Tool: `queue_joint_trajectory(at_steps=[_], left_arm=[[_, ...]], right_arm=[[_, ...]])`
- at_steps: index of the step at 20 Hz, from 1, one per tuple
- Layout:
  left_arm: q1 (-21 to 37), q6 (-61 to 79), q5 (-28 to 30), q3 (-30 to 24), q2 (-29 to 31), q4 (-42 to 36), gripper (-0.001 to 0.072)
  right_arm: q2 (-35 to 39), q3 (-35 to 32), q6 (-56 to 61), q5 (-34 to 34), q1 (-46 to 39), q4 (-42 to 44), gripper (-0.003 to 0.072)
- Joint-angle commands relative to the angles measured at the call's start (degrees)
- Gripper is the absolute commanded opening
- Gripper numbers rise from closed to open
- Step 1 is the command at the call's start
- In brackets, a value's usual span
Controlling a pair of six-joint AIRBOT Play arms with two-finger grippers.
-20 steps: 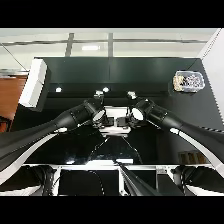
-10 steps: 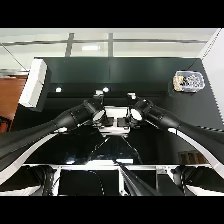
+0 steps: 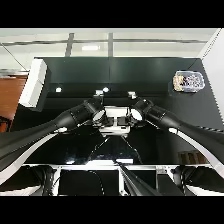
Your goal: Fold the box and place the chain.
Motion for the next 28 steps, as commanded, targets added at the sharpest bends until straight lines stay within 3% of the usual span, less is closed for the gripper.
queue_joint_trajectory(at_steps=[1, 5, 9, 11, 14, 15, 16, 18, 21, 26, 28], left_arm=[[0.0, -0.1, 0.0, 0.0, 0.0, -0.1, 0.0028], [0.0, -0.1, 0.0, 0.0, 0.0, -0.1, 0.0028], [0.0, -0.1, 0.0, 0.0, 0.0, -0.1, 0.0028], [0.0, -0.1, 0.0, 0.0, 0.0, -0.1, 0.0027], [0.0, -0.1, 0.0, 0.0, 0.0, 0.0, 0.0027], [0.0, -0.1, 0.0, 0.0, 0.0, -0.1, 0.0027], [0.0, -0.1, 0.0, 0.0, 0.0, 0.0, 0.0028], [0.0, -0.1, 0.0, 0.0, 0.0, 0.0, 0.0028], [0.0, -0.1, 0.0, 0.0, 0.0, 0.0, 0.0028], [0.0, -0.1, 0.0, 0.0, 0.0, 0.0, 0.0028], [0.0, -0.1, 0.0, 0.0, 0.0, 0.0, 0.0028]], right_arm=[[2.8, 0.1, -2.6, 1.3, -0.3, -0.4, 0.0519], [13.8, 0.1, -7.2, 5.0, -1.3, -4.4, 0.0519], [25.9, 0.1, -7.1, 8.3, -6.9, -22.5, 0.0519], [26.9, 0.0, -7.1, 8.8, -12.4, -33.4, 0.0519], [25.8, -4.1, -6.0, -2.9, -26.7, -37.3, 0.0519], [24.7, -6.2, -3.6, -7.9, -32.3, -36.6, 0.0598], [22.8, -7.6, -2.5, -12.7, -37.4, -33.5, 0.0715], [16.1, -6.1, -5.0, -17.2, -46.3, -22.0, 0.0715], [4.1, 5.7, -9.7, -15.5, -53.3, -8.8, 0.0712], [-16.0, 34.4, -3.6, 6.2, -55.6, -11.3, 0.0704], [-21.5, 42.1, -0.4, 9.6, -55.6, -13.4, 0.0703]])
